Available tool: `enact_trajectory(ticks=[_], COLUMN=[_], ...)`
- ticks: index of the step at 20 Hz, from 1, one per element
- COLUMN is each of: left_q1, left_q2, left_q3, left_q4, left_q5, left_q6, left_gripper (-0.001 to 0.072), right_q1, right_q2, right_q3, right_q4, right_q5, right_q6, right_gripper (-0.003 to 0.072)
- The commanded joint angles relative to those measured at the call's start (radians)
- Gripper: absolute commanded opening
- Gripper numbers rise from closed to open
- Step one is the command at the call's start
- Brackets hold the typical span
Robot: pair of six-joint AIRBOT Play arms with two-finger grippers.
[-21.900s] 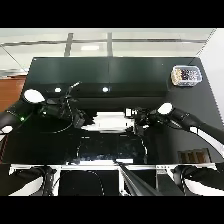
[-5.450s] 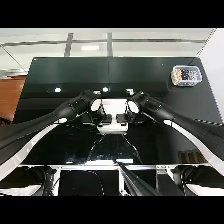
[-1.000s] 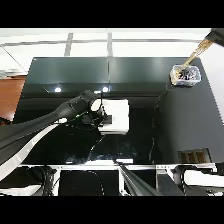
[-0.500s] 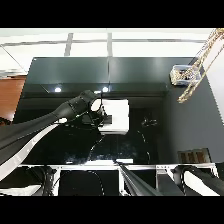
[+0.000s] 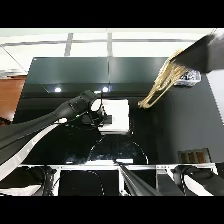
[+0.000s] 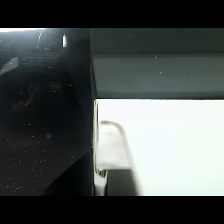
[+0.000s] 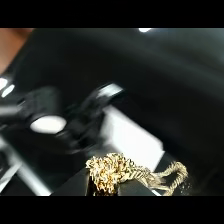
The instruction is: Fold the box and place the chain.
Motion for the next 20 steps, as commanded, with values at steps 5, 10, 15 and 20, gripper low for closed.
enact_trajectory(ticks=[5, 10, 15, 20], left_q1=[0.001, 0.001, 0.001, 0.001], left_q2=[0.0, 0.0, 0.0, 0.0], left_q3=[0.0, 0.0, 0.0, 0.0], left_q4=[0.0, 0.0, 0.0, 0.001], left_q5=[0.0, 0.001, 0.001, 0.001], left_q6=[0.0, 0.0, 0.0, 0.0], left_gripper=[0.0027, 0.0027, 0.0027, 0.0027], right_q1=[0.134, 0.15, 0.19, 0.191], right_q2=[-0.003, -0.033, -0.049, -0.05], right_q3=[-0.236, -0.275, -0.425, -0.454], right_q4=[0.175, 0.18, 0.158, 0.163], right_q5=[-0.244, -0.268, -0.354, -0.354], right_q6=[-0.038, -0.037, -0.037, -0.035], right_gripper=[0.0011, 0.0011, 0.0011, 0.0011])
